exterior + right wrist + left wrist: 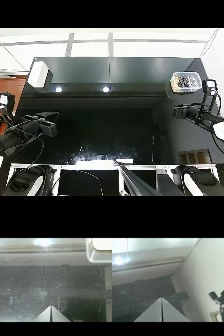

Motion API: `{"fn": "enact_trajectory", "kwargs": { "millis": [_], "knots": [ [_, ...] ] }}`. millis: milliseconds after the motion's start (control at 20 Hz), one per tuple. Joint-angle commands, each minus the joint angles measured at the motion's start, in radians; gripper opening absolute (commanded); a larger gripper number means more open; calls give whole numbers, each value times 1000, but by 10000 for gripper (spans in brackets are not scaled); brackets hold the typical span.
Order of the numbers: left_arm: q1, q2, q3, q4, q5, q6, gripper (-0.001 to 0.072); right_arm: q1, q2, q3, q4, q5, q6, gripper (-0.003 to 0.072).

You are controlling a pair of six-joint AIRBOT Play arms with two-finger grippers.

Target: Fold the box and place the chain.

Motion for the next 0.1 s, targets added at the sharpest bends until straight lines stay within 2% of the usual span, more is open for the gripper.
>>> {"fn": "enact_trajectory", "kwargs": {
  "millis": [0,50],
  "knots": [
    [0,3,-1,0,1,0,23,0,0,0,0,-1,0,11],
    [0,3,-1,0,1,0,23,0,0,-1,0,-1,0,11]
  ]
}}
